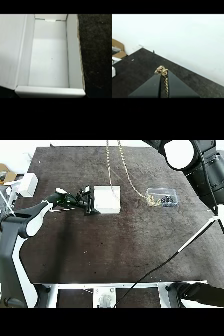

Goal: Fold the box and place the chain.

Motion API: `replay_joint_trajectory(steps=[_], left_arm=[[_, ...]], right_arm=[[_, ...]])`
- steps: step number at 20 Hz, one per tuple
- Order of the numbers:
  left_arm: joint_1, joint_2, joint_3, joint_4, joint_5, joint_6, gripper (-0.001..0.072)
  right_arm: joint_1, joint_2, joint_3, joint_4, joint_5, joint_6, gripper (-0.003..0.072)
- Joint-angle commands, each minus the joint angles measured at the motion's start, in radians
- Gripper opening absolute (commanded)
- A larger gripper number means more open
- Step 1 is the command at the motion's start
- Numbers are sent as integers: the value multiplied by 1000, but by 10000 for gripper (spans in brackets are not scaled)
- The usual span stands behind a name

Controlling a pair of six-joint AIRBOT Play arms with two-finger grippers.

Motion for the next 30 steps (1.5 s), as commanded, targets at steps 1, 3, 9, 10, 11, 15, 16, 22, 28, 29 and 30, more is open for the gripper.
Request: replay_joint_trajectory(steps=[1, 3, 9, 10, 11, 15, 16, 22, 28, 29, 30], left_arm=[[-1, 1, 0, 0, 0, 0, 163], [-1, 1, 0, 0, 0, 0, 163], [-1, 1, 0, 0, 0, 0, 163], [-1, 1, 0, 0, 0, 0, 164], [-1, 1, 0, 0, 0, 0, 163], [-1, 1, 0, 0, -1, 0, 163], [-1, 1, 0, 0, 0, 0, 163], [-1, 1, 0, 0, -1, 0, 163], [-1, 1, 0, 0, 0, 0, 163], [-1, 1, 0, 0, 0, 0, 163], [-1, 1, 0, 0, 0, 0, 163]], right_arm=[[1, -3, -2, 1, 45, 1, -3], [1, -9, -2, 2, 91, 1, -3], [1, -10, -188, 19, 154, 73, -3], [1, -10, -253, 19, 144, 95, -3], [1, -14, -319, 19, 129, 112, -3], [1, -91, -517, 21, -13, 141, -3], [1, -117, -525, 20, -31, 144, -4], [-65, -171, -524, 20, 27, 235, 332], [-226, 91, -734, 20, 182, 368, 332], [-264, 134, -805, 20, 182, 433, 333], [-304, 165, -876, 21, 165, 504, 334]])
